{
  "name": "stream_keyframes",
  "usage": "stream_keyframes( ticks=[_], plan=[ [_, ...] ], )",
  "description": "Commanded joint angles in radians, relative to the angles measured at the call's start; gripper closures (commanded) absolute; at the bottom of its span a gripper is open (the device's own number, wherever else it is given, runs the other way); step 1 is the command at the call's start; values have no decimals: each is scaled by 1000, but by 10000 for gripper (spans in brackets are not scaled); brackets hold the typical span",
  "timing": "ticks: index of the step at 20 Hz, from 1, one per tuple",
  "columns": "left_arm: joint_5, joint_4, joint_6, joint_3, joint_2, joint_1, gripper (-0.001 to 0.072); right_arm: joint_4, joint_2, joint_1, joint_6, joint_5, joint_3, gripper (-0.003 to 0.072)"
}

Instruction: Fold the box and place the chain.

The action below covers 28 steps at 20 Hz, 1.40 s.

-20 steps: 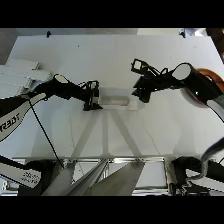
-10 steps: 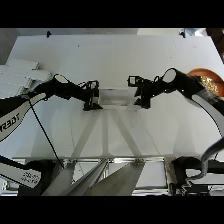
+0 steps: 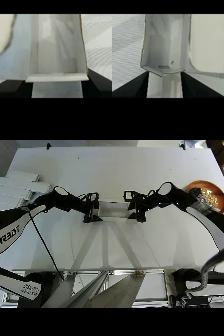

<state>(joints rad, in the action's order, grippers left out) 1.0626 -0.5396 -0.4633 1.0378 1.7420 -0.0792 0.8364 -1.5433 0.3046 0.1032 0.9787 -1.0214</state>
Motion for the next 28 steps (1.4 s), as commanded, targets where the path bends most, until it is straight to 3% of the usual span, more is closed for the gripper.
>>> stream_keyframes(
  ticks=[1,3,5,6,17,19,28],
  plan=[
    [0,0,0,0,0,1,430,5,-1,6,10,29,0,293],
    [0,0,0,0,0,1,430,18,-1,6,-1,29,0,293],
    [0,0,0,0,0,1,430,12,-1,6,-1,27,0,408],
    [0,0,0,0,0,1,430,5,-1,6,-1,20,0,417],
    [0,0,0,0,0,1,430,-109,-1,6,-21,-58,0,422],
    [0,0,0,0,0,1,430,-141,-1,6,-20,-58,0,474],
    [0,0,0,0,0,1,430,-166,-3,33,-21,-51,0,498]
  ],
)
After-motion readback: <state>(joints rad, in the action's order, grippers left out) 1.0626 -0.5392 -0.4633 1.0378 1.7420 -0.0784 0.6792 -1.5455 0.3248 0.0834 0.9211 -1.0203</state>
